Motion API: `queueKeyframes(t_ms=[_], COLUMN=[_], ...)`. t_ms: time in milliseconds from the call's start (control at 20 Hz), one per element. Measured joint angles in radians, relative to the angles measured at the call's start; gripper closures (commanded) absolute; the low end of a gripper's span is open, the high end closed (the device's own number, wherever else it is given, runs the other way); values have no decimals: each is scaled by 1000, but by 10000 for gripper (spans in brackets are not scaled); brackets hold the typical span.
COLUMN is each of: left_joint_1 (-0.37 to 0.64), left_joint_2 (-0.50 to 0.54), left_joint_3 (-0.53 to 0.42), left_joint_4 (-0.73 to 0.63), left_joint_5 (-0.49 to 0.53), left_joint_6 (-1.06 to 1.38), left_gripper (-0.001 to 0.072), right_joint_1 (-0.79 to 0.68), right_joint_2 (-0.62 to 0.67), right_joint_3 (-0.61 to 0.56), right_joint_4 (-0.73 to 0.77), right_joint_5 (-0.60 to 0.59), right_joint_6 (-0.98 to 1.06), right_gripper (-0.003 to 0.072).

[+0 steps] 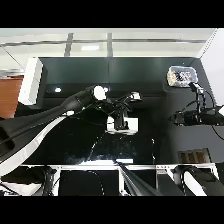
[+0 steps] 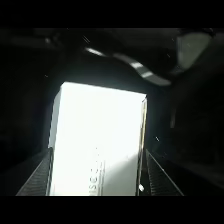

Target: Fold the box and place the chain.

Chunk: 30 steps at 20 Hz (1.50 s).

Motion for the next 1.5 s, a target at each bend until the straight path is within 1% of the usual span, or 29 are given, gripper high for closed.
queueKeyframes(t_ms=[150,350,400,450,500,600,650,800,900,950,1050,1150,1200,1300,1500], left_joint_1=[-2,-16,-24,-35,-47,-71,-82,-92,-67,-43,36,146,211,345,677], left_joint_2=[-4,-6,-6,-6,-6,-5,-4,23,60,84,137,195,229,305,468], left_joint_3=[19,41,43,46,48,58,69,134,172,183,197,196,181,117,-121], left_joint_4=[39,143,177,212,243,298,330,434,516,552,613,649,661,677,704], left_joint_5=[-42,-68,-69,-70,-71,-72,-75,-127,-204,-249,-338,-430,-466,-477,-441], left_joint_6=[-8,-25,-28,-29,-32,-46,-67,-180,-290,-347,-471,-605,-662,-733,-837], left_gripper=[-11,-8,6,37,163,517,564,564,564,564,564,564,564,564,564], right_joint_1=[0,0,0,0,0,0,0,0,0,0,0,0,0,0,0], right_joint_2=[0,0,0,0,0,0,0,0,0,0,0,0,0,0,0], right_joint_3=[0,0,0,0,0,-1,-1,-1,0,0,-1,0,-1,0,0], right_joint_4=[1,2,2,2,2,2,2,2,2,2,2,2,2,2,2], right_joint_5=[-7,-14,-16,-16,-17,-19,-18,-18,-18,-19,-19,-19,-19,-19,-19], right_joint_6=[-5,-5,-5,-6,-6,-6,-7,-7,-7,-7,-7,-6,-6,-6,-7], right_gripper=[668,668,669,668,668,668,668,668,668,668,668,668,668,668,668])
